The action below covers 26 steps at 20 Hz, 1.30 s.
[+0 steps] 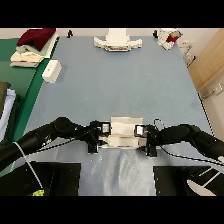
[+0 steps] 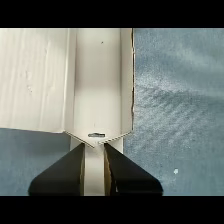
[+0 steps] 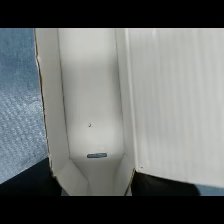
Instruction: Fold the box.
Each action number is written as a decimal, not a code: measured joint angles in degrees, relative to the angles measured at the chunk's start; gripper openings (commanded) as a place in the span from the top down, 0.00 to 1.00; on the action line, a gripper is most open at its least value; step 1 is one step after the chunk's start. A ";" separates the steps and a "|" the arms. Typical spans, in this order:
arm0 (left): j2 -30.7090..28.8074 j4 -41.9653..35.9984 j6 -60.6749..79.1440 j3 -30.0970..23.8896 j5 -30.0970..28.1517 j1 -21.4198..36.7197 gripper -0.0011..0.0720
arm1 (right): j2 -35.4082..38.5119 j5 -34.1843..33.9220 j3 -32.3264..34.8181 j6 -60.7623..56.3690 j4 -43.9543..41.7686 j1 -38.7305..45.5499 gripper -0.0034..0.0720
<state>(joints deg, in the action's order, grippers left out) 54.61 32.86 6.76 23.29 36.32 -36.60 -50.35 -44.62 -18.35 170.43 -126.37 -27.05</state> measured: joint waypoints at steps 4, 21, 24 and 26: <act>3.10 -2.40 2.16 0.79 -2.27 -1.86 0.76 | 0.00 0.00 0.00 0.00 0.13 0.02 0.28; 6.84 -8.17 4.96 2.29 -2.36 -3.69 0.93 | 0.00 0.00 0.00 0.02 0.13 0.00 0.28; 5.84 -2.93 -1.95 2.49 -1.42 -3.69 0.97 | 0.00 0.00 0.00 0.04 0.13 0.00 0.28; 3.80 1.70 -10.16 2.91 -0.37 -3.69 0.97 | 0.00 -0.02 0.00 0.02 0.13 0.00 0.28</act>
<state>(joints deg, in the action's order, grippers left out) 58.41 34.57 -3.40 26.20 35.94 -40.29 -50.35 -44.64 -18.35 170.45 -126.23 -27.05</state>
